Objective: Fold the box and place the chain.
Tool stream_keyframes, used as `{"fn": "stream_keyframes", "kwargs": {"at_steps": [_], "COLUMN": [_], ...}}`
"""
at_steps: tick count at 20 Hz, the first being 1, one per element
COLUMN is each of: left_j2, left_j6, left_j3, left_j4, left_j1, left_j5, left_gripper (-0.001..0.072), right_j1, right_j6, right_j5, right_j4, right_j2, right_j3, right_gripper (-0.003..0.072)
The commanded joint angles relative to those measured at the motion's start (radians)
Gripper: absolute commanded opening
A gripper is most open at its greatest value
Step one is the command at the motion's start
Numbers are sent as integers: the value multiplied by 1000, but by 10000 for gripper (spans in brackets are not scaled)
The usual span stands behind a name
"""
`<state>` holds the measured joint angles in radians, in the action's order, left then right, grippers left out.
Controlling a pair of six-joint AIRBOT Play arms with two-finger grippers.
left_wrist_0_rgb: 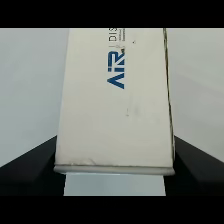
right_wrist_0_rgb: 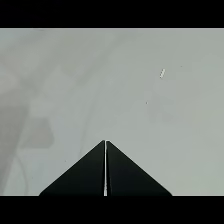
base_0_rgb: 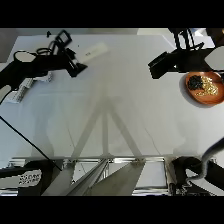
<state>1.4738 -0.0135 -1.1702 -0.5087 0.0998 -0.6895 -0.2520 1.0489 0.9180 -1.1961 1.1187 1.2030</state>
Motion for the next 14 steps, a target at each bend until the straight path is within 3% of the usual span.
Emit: {"fn": "stream_keyframes", "kwargs": {"at_steps": [1,5,14], "left_j2": [-8,7,170], "left_j6": [-142,-323,-468], "left_j3": [0,1,122], "left_j4": [-1,-2,-5], "left_j1": [58,113,137], "left_j5": [248,404,470], "left_gripper": [6,6,6], "right_j1": [1,1,1], "right_j6": [0,0,0], "right_j5": [0,0,0], "right_j4": [0,0,0], "right_j2": [-1,-1,-1], "right_j3": [1,1,1], "right_gripper": [13,13,13]}}
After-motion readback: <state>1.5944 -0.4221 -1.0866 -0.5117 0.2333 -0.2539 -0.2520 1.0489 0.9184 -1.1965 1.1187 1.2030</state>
